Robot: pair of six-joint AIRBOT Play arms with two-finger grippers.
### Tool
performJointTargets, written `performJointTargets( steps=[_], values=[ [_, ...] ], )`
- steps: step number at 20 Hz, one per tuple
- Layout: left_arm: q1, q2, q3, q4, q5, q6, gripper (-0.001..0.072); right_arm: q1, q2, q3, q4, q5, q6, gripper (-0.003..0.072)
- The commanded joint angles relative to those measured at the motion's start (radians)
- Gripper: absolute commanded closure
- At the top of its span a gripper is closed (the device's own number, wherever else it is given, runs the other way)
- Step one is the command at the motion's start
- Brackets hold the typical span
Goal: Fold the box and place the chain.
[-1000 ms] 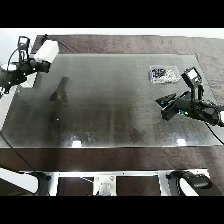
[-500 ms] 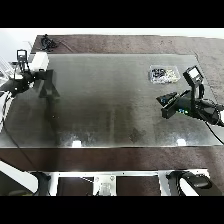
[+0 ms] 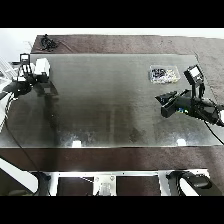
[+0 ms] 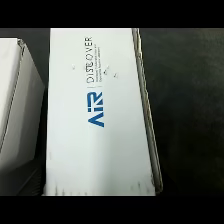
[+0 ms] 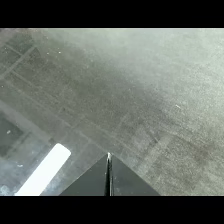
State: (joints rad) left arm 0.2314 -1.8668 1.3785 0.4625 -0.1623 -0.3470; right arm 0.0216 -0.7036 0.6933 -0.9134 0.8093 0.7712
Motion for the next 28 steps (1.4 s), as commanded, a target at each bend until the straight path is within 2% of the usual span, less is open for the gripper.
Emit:
performJointTargets(
  steps=[1, 2, 3, 5, 7, 8, 10, 11, 13, 16, 19, 22, 26, 28],
  values=[
    [0.001, 0.020, -0.001, 0.009, -0.019, 0.041, -0.0008, 0.000, 0.000, -0.001, 0.012, -0.003, 0.000, 0.0635],
    [0.003, 0.041, -0.002, 0.020, -0.059, 0.040, -0.0009, 0.000, 0.000, 0.000, 0.012, -0.010, 0.000, 0.0496],
    [0.006, 0.075, -0.002, 0.042, -0.128, 0.027, -0.0011, 0.000, 0.000, 0.000, 0.012, -0.023, 0.000, 0.0397],
    [0.020, 0.164, -0.002, 0.111, -0.294, -0.064, -0.0008, 0.000, 0.001, 0.000, 0.012, -0.064, 0.000, 0.0387],
    [0.032, 0.256, -0.002, 0.181, -0.398, -0.183, 0.0014, 0.000, 0.003, 0.001, 0.016, -0.108, 0.001, 0.0395],
    [0.038, 0.300, -0.002, 0.215, -0.450, -0.206, 0.0118, 0.000, 0.004, 0.001, 0.019, -0.123, 0.007, 0.0460],
    [0.044, 0.395, -0.002, 0.227, -0.592, -0.165, 0.0578, 0.000, 0.013, 0.001, 0.021, -0.130, 0.010, 0.0683],
    [0.044, 0.438, -0.002, 0.224, -0.659, -0.128, 0.0689, 0.000, 0.021, 0.001, 0.021, -0.130, 0.016, 0.0681],
    [0.043, 0.521, -0.014, 0.161, -0.727, -0.122, 0.0690, 0.000, 0.040, 0.000, 0.022, -0.130, 0.024, 0.0681],
    [0.043, 0.677, -0.124, 0.038, -0.688, -0.058, 0.0691, 0.000, 0.083, 0.000, 0.018, -0.129, 0.064, 0.0682],
    [0.043, 0.858, -0.324, -0.003, -0.635, 0.015, 0.0691, 0.000, 0.138, -0.002, 0.018, -0.129, 0.068, 0.0682],
    [0.043, 1.037, -0.569, -0.051, -0.591, 0.099, 0.0691, -0.009, 0.216, -0.040, -0.006, -0.130, 0.126, 0.0683],
    [0.043, 1.225, -0.855, -0.263, -0.549, 0.319, 0.0691, -0.064, 0.341, -0.171, -0.041, -0.131, 0.175, 0.0683],
    [0.043, 1.294, -0.958, -0.291, -0.539, 0.386, 0.0691, -0.081, 0.420, -0.243, -0.041, -0.154, 0.189, 0.0684]
  ],
)
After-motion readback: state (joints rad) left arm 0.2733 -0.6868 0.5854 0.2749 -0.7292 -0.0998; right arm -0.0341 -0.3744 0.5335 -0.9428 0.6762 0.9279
